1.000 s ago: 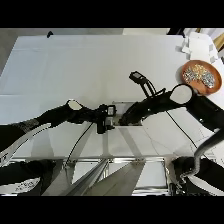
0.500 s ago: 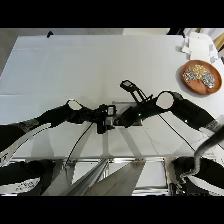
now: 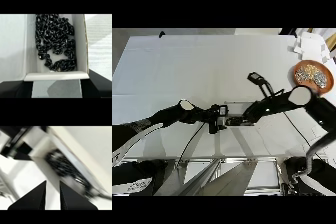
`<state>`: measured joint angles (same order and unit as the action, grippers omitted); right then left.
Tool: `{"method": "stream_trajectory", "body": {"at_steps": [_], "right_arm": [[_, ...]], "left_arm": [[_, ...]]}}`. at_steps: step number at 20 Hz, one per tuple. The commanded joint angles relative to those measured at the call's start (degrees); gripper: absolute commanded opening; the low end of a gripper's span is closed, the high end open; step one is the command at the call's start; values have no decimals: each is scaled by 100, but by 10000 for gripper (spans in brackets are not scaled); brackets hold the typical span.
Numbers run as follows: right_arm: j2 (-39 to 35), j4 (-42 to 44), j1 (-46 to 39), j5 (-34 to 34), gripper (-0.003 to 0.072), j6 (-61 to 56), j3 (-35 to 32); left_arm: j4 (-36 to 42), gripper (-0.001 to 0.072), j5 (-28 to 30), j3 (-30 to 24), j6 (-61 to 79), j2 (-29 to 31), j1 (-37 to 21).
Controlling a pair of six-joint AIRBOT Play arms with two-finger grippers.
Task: Fold the box and place the chain.
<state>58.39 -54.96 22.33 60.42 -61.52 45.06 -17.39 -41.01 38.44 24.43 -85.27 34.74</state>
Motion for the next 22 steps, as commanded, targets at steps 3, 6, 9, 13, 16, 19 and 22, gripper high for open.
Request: {"method": "stream_trajectory", "body": {"at_steps": [3,6,9,13,16,19,22], "right_arm": [[-365,-1412,-1134,485,177,31,-17],[0,-1646,-1250,446,351,1930,-131],[520,-1523,-1228,48,336,3668,-216],[879,-2282,-1228,-1099,293,549,-221],[1019,-3165,-1228,-973,287,-516,-223],[1019,-3174,-1228,-841,241,-603,-223],[1019,-3174,-1228,-686,241,-887,-223]], "left_arm": [[0,270,2,4,0,4,-2],[0,270,0,4,0,4,-2],[0,270,2,4,0,4,-2],[0,270,2,4,0,7,-2],[0,270,2,4,0,4,-2],[0,270,2,4,0,4,-2],[0,270,2,4,0,4,-2]]}}
